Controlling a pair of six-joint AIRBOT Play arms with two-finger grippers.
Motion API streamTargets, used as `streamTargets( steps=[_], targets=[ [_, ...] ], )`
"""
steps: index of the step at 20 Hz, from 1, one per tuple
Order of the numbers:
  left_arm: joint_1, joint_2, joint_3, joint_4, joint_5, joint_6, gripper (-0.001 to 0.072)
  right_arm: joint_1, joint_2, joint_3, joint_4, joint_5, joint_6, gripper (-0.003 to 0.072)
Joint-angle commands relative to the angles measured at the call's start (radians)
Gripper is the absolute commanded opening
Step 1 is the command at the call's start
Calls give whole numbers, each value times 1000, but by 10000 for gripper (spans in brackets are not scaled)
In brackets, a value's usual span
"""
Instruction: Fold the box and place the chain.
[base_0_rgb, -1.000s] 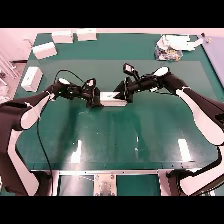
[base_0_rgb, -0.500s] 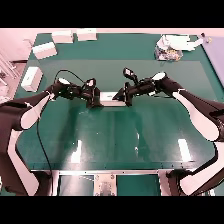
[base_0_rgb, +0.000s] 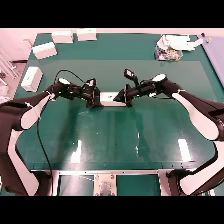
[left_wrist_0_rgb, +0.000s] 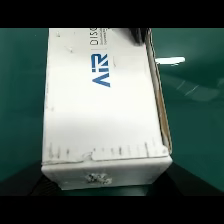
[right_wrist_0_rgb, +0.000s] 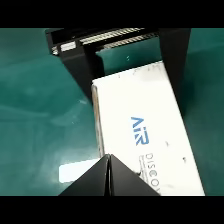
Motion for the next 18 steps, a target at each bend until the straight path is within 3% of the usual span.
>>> streamTargets(
  steps=[1,5,8,12,18],
  targets=[
    [0,1,0,0,1,0,468,-6,121,3,125,31,-4,8],
    [1,1,0,0,-1,0,468,-18,310,-35,101,19,139,6],
    [0,1,0,0,0,0,468,-60,476,-168,-4,-103,268,6],
    [1,1,0,0,-1,0,468,-195,684,-392,-55,-135,303,8],
    [0,1,0,-21,0,0,467,-364,776,-519,-56,-114,303,9]
  ],
)
